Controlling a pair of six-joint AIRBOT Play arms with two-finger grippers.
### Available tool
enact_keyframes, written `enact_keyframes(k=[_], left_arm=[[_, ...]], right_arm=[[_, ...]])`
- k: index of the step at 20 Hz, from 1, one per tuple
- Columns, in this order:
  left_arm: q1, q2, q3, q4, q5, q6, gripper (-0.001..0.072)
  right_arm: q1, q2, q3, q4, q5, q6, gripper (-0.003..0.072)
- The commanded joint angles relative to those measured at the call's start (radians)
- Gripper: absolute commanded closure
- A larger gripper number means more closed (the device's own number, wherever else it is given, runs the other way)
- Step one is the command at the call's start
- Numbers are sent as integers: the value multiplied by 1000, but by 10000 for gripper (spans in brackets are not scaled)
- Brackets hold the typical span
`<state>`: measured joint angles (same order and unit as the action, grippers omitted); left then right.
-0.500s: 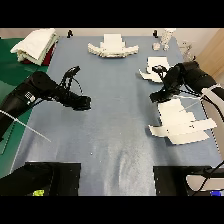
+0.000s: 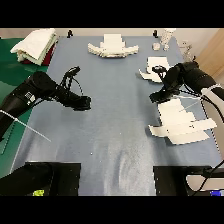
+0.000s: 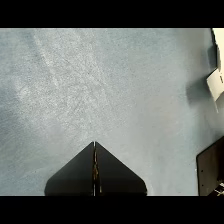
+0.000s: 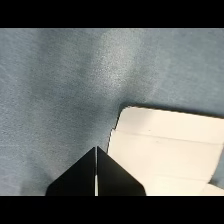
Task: Fold the box.
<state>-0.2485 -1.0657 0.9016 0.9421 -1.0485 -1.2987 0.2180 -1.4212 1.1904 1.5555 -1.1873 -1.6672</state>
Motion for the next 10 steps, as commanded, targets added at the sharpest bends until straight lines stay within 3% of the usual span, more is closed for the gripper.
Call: enact_keyframes(k=[1, 10], left_arm=[[0, -1, 0, 0, 0, 0, 697], [0, -1, 0, 0, 0, 0, 697]], right_arm=[[0, -1, 1, 0, 0, 0, 667], [0, -1, 1, 51, 36, 1, 667]])
